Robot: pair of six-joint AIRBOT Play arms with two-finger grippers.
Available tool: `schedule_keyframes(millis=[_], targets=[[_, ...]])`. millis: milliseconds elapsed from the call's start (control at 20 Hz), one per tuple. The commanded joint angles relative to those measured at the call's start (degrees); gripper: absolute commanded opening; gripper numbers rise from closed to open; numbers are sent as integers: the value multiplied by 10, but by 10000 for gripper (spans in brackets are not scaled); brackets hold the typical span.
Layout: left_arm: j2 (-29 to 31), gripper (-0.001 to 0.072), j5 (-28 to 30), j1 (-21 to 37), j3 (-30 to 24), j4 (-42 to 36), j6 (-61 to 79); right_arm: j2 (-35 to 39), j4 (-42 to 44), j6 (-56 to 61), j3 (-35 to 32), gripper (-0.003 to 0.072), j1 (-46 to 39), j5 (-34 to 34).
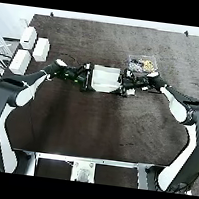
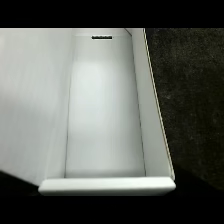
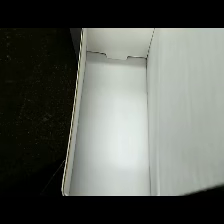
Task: Fold the box and place the chain.
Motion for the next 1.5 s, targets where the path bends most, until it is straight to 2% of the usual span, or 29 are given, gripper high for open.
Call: schedule_keyframes(millis=[0, 150, 200, 300, 350, 750, 850, 900, 950, 1000, 1050, 1100, 1200, 1450], targets=[[0, 357, 0, 0, 0, -1, 0, 0, 4, 0, 0, 495, 0, 1], [0, 357, 0, 0, 0, -1, 0, 0, 4, 0, 0, 495, 0, 3], [0, 357, 0, 0, 0, -1, 0, 1, 4, 1, 0, 525, -1, 8], [0, 356, 0, 0, 0, -1, 0, 7, 16, 21, 0, 696, -8, 12], [0, 356, 0, 0, 0, -1, 0, 14, 14, 39, 0, 720, -10, 13], [0, 356, 0, 0, 0, -1, 0, 93, -48, 127, 0, 720, -69, 22], [0, 357, 0, 0, 0, -1, 0, 115, -47, 146, 0, 720, -89, 50], [0, 356, 0, 0, 0, -1, 0, 124, -47, 160, 0, 686, -93, 61], [0, 356, 0, 0, 0, -1, 0, 126, -48, 168, 0, 601, -96, 69], [0, 356, -1, 0, 0, -1, 0, 126, -47, 168, -2, 438, -96, 81], [0, 357, -2, 0, 0, -1, 0, 126, -44, 168, -2, 148, -92, 104], [0, 356, -2, 0, 0, -1, 0, 126, -30, 168, -2, 12, -87, 123], [0, 356, -2, 0, 0, -2, 0, 124, -1, 163, -5, 11, -66, 117], [0, 356, -2, 0, 0, -1, -2, 115, 24, 181, -7, 11, -8, -26]])
